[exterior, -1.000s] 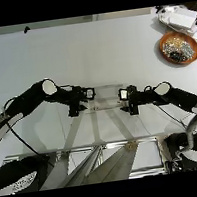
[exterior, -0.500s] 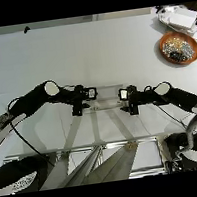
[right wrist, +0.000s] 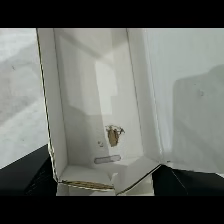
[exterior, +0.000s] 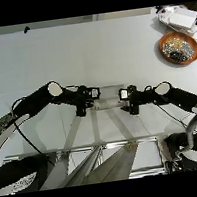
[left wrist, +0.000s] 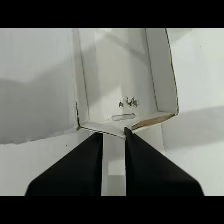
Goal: Fold the box and place the chain.
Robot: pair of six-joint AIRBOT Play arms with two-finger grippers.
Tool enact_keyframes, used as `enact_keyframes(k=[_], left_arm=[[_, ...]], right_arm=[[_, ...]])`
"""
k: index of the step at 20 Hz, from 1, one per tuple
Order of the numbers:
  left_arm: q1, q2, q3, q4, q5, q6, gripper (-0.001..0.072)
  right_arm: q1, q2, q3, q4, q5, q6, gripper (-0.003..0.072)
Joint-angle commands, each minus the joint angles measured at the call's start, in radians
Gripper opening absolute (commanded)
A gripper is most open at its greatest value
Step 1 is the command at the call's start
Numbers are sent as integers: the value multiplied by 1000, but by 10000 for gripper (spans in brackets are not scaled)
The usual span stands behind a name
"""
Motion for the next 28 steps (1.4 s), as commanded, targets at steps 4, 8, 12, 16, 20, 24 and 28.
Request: enact_keyframes(k=[4, 8, 12, 16, 20, 24, 28], left_arm=[[-27, -12, -1, -72, 47, -1, 144], [-31, -13, -1, -82, 62, -4, 152], [-60, -18, -1, -85, 103, -4, 154], [-84, -48, -1, -85, 124, -4, 283], [-87, -50, -1, -85, 166, -4, 417], [-87, -50, -1, -84, 172, -5, 410], [-67, -26, -1, -54, 53, -69, 3]], right_arm=[[1, 1, 0, 3, 3, 0, 511], [1, 1, 0, 3, 3, 0, 511], [1, 1, 0, 2, 3, 0, 511], [1, 1, 0, 3, 3, 0, 511], [1, 1, 0, 3, 3, 0, 511], [1, 1, 0, 3, 3, 0, 511], [1, 1, 0, 3, 3, 0, 511]])
